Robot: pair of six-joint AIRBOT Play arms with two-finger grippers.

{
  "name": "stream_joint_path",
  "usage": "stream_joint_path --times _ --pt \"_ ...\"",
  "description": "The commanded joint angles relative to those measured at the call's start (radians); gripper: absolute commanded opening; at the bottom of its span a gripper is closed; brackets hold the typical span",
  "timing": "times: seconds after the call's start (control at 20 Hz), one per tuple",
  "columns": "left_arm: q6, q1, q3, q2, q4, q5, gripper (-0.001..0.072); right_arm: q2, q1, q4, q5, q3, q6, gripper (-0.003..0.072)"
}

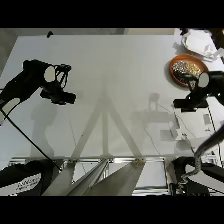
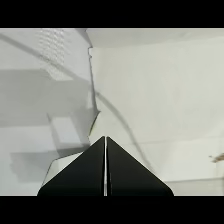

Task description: Fold the box and place the chain.

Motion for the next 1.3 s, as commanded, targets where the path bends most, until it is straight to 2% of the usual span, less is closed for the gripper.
stream_joint_path --times 0.0,0.15,0.3,0.4,0.45,0.55,0.65,0.8,0.9,1.1,1.25 --pt "0.0 0.001 -0.001 0.0 0.0 0.0 0.0011 0.007 0.0 -0.032 0.092 0.171 -0.068 0.0016" --pt "0.0 0.001 0.0 0.0 0.0 0.0 0.0011 0.008 0.0 -0.182 0.117 0.284 -0.1 0.0016" --pt "0.0 0.001 0.0 0.0 0.0 -0.001 0.0011 0.008 -0.008 -0.401 0.139 0.303 -0.103 0.0016" --pt "0.0 0.001 0.0 0.0 0.0 -0.001 0.0011 0.008 -0.064 -0.394 0.131 0.303 -0.117 0.0016" --pt "0.0 0.001 0.0 0.0 0.0 -0.002 0.0011 0.008 -0.113 -0.375 0.117 0.303 -0.122 0.0084" --pt "0.0 0.001 0.0 0.0 0.0 -0.002 0.0011 0.004 -0.239 -0.332 0.115 0.303 -0.135 0.0491" --pt "0.0 0.001 0.0 0.0 0.0 -0.002 0.0011 0.003 -0.388 -0.228 0.11 0.303 -0.193 0.0515" --pt "0.0 0.001 0.0 0.0 0.0 -0.002 0.0011 -0.011 -0.612 0.032 0.097 0.303 -0.381 0.0516" --pt "0.0 0.001 0.0 0.0 0.0 -0.002 0.0011 -0.034 -0.715 0.104 0.1 0.303 -0.471 0.0516" --pt "0.0 0.001 0.0 0.0 0.0 -0.002 0.0011 -0.12 -0.816 0.1 0.135 0.303 -0.592 0.0531" --pt "0.0 0.001 0.0 0.0 0.0 -0.002 0.0011 -0.187 -0.819 -0.023 0.169 0.303 -0.631 0.0531"
